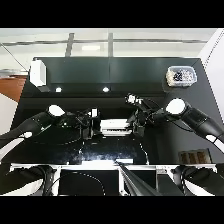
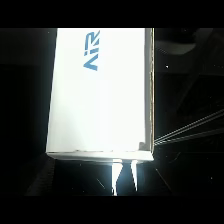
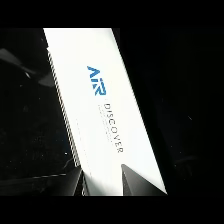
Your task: Fold the box and place the chain.
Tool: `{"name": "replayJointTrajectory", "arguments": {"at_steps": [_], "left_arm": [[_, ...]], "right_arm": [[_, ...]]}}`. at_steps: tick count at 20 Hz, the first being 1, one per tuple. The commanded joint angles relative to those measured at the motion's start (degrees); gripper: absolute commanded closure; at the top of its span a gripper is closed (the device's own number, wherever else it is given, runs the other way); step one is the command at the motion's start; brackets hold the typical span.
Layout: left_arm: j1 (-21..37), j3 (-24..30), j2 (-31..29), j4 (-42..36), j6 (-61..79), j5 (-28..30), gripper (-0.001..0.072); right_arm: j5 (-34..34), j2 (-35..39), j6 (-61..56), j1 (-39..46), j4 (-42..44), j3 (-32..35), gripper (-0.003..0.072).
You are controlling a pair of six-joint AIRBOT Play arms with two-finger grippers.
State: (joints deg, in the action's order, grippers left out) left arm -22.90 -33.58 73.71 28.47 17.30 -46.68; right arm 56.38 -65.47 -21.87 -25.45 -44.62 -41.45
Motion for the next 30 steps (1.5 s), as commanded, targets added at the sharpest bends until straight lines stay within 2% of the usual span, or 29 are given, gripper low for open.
{"name": "replayJointTrajectory", "arguments": {"at_steps": [1, 6, 8, 10, 27, 30], "left_arm": [[-0.02, -0.02, 0.02, 0.02, 0.04, -0.02, 0.0311], [-0.02, -0.02, 0.02, 0.02, 0.04, -0.02, 0.0311], [-0.02, -0.02, 0.02, 0.02, 0.04, -0.02, 0.0311], [-0.02, -0.02, 0.02, 0.02, 0.04, -0.02, 0.0311], [-0.02, -0.02, 0.02, 0.02, 0.04, -0.02, 0.0311], [-0.02, -0.02, 0.02, 0.02, 0.04, -0.02, 0.0311]], "right_arm": [[-0.04, -0.04, -0.26, -0.09, -0.24, 0.04, 0.0412], [-0.04, -0.04, -0.28, -0.09, -0.50, 0.04, 0.0411], [-0.07, -0.04, -0.46, -0.09, -0.50, 0.04, 0.0296], [-0.09, -0.04, -0.46, -0.09, -0.68, 0.04, 0.0315], [-1.05, -0.09, -3.28, -2.05, -4.87, 0.02, 0.0315], [0.94, 1.01, -5.81, -2.03, -3.93, -1.22, 0.0315]]}}
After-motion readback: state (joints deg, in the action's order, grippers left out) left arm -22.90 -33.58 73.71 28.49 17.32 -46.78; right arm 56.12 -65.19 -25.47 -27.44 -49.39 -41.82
